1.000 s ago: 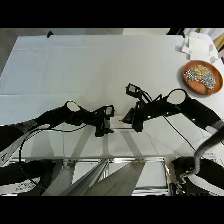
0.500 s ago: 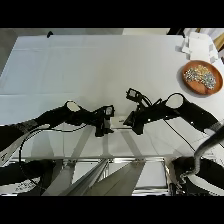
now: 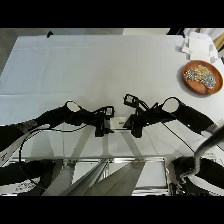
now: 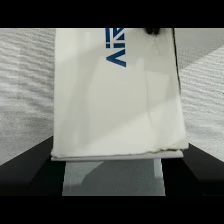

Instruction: Fold the box and place the chain.

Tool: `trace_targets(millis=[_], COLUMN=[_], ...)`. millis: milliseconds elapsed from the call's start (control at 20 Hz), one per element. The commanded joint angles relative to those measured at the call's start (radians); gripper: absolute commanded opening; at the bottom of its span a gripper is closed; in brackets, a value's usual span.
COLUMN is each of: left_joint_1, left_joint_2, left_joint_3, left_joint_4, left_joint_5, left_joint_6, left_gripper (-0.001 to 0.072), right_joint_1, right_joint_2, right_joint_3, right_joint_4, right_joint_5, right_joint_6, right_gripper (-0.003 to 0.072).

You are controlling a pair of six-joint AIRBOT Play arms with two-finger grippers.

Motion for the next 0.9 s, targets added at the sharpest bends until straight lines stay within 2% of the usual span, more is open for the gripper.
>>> trace_targets(millis=[0, 100, 650, 850], left_joint_1=[0.000, 0.000, 0.001, 0.000], left_joint_2=[0.001, 0.001, 0.001, 0.001], left_joint_3=[0.000, 0.000, 0.000, 0.000], left_joint_4=[-0.003, -0.003, -0.003, -0.003], left_joint_5=[0.000, 0.000, 0.000, 0.000], left_joint_6=[-0.004, -0.004, -0.004, -0.004], left_gripper=[0.0390, 0.0390, 0.0390, 0.0390], right_joint_1=[0.003, 0.003, 0.003, 0.008], right_joint_2=[-0.003, -0.002, 0.035, 0.035], right_joint_3=[-0.010, -0.010, 0.023, 0.022], right_joint_4=[-0.014, -0.009, 0.260, 0.272], right_joint_5=[-0.026, -0.034, -0.048, -0.058], right_joint_6=[0.000, 0.000, -0.101, -0.109], right_gripper=[0.0020, 0.0020, 0.0020, 0.0020])
